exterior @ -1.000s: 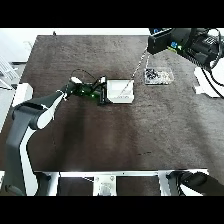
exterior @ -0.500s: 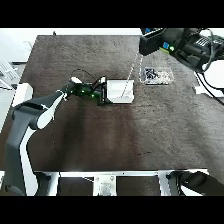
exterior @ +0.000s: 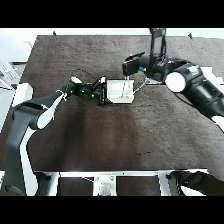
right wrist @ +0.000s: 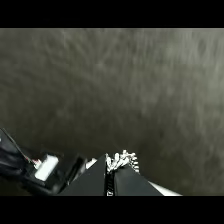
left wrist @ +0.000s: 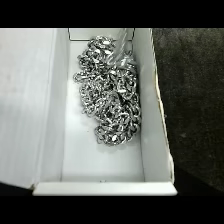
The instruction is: Fold the box and place the chain.
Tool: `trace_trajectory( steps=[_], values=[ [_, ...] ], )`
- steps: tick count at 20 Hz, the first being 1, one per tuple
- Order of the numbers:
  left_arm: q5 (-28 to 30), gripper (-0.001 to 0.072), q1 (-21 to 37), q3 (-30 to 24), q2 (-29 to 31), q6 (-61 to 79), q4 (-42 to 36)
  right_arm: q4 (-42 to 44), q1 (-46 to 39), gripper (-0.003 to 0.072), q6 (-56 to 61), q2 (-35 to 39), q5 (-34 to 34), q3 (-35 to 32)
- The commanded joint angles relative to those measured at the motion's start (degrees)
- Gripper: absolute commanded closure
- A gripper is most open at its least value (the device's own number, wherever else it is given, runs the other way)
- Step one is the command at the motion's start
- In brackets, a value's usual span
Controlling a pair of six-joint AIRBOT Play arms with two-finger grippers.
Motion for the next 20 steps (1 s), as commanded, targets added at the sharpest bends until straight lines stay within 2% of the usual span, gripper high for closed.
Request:
trace_trajectory(
  steps=[1, 5, 7, 8, 9, 10, 15, 18, 20],
  values=[
    [0.0, 0.0359, 0.0, 0.0, 0.0, 0.0, 0.0, 1.3, 0.1, 0.0684, 4.2, -4.6, -0.9, -2.3],
    [0.0, 0.0359, 0.0, 0.0, 0.0, 0.0, 0.0, 2.4, 0.1, 0.0684, 8.3, -11.2, -6.3, -7.3],
    [0.0, 0.0359, 0.0, 0.0, 0.0, 0.0, 0.0, 2.4, 0.1, 0.0678, 8.6, -14.8, -6.8, -8.7],
    [0.0, 0.0359, 0.0, 0.0, 0.0, 0.0, 0.0, 2.4, -0.1, 0.0528, 8.6, -15.5, -6.3, -8.9],
    [0.0, 0.0360, 0.0, 0.0, 0.0, 0.0, 0.0, 2.4, -0.5, 0.0310, 8.6, -15.2, -6.3, -8.7],
    [0.0, 0.0359, 0.0, 0.0, 0.0, 0.0, 0.0, 2.1, -0.9, 0.0269, 8.4, -14.4, -6.3, -8.4],
    [0.0, 0.0359, 0.0, 0.0, 0.0, 0.0, 0.0, 0.2, -8.9, 0.0273, 7.3, -9.7, -4.0, -8.3],
    [0.1, 0.0359, 0.0, 0.0, 0.0, 0.0, 0.0, 0.5, -16.9, 0.0272, 9.9, -10.7, -3.2, -10.3],
    [0.1, 0.0359, 0.0, 0.0, 0.0, 0.0, 0.0, 3.6, -21.2, 0.0272, 9.0, -14.1, -4.7, -10.4]
  ],
)
